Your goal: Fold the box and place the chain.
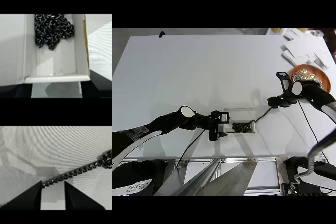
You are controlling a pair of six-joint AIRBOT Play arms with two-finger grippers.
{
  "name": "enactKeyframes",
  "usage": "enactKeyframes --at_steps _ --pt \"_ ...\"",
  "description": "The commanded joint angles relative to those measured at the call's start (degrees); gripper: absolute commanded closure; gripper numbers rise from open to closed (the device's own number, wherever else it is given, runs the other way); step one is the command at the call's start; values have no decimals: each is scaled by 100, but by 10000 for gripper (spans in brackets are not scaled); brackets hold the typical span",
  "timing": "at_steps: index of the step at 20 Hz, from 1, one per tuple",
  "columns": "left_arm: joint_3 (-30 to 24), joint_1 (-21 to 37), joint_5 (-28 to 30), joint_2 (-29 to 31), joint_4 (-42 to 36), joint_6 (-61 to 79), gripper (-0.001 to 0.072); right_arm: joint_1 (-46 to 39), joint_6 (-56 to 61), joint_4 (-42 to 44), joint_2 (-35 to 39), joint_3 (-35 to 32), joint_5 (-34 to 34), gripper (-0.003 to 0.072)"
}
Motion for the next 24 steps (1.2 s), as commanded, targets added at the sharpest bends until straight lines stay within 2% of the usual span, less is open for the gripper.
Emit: enactKeyframes --at_steps 1,2,5,6,7,11,16,21,24 --pt "0 2 0 2 2 2 574 -2 2 -13 -74 -2 11 500" --pt "0 2 0 2 2 2 574 -2 0 -13 -74 -4 20 527" --pt "0 2 0 2 2 2 574 -2 -2 -15 -85 -26 142 534" --pt "0 2 0 2 2 0 574 -2 -4 -13 -83 -24 214 639" --pt "0 2 0 2 2 0 574 0 -2 -11 -66 -24 319 666" --pt "0 2 2 2 2 0 574 4 -7 -7 420 -26 658 667" --pt "0 2 0 2 2 2 574 4 -31 146 1816 -26 1084 667" --pt "0 2 0 2 2 0 574 4 -463 1150 3152 -26 1528 667" --pt "0 2 0 2 2 2 574 4 -706 1834 3617 -26 1794 666"
